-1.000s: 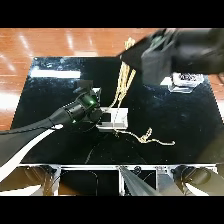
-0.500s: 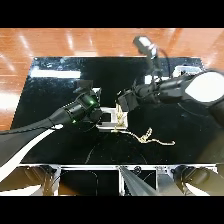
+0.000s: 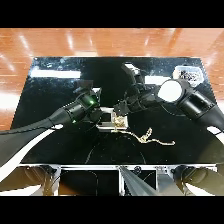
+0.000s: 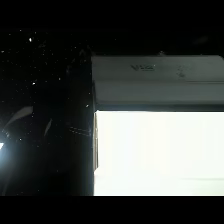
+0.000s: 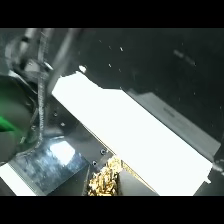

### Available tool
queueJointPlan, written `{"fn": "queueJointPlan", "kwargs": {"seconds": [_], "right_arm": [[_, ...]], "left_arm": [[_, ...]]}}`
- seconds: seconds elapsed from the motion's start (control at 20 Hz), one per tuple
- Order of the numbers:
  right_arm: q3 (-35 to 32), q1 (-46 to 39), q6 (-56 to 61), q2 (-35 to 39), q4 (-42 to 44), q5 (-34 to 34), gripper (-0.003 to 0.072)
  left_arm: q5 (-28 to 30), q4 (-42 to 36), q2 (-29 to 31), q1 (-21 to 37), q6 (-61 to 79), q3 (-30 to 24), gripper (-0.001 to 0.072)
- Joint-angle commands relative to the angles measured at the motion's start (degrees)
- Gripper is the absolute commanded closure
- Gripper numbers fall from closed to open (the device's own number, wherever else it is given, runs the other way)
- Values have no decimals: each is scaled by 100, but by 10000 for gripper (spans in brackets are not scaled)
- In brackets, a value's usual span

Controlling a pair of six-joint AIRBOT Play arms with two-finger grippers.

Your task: Fold the box and place the chain.

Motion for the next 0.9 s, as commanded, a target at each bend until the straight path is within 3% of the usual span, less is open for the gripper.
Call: {"fn": "queueJointPlan", "kwargs": {"seconds": [0.0, 0.05, 0.25, 0.4, 0.5, 0.7, 0.85], "right_arm": [[-13, 4, 136, -114, -2, 120, 305], [-11, 4, 146, -114, -4, 140, -31], [-11, -260, 144, 127, -308, 573, -7], [-68, -997, 52, 704, -1495, 2057, -7], [-568, -1725, 72, 994, -2081, 2712, -10], [-2385, -3117, -214, 968, -929, 2081, -10], [-2789, -3180, -597, 715, -332, 1810, -10]], "left_arm": [[-15, 4, -2, -2, 2, 0, 690], [-15, 4, -2, -2, 2, 0, 690], [4, 2, -2, -2, 4, 0, 690], [33, 4, -2, -2, 28, 0, 690], [28, 4, -2, -2, 28, 0, 690], [7, 17, -2, -2, 31, 0, 690], [-26, 17, -2, -2, 28, 0, 690]]}}
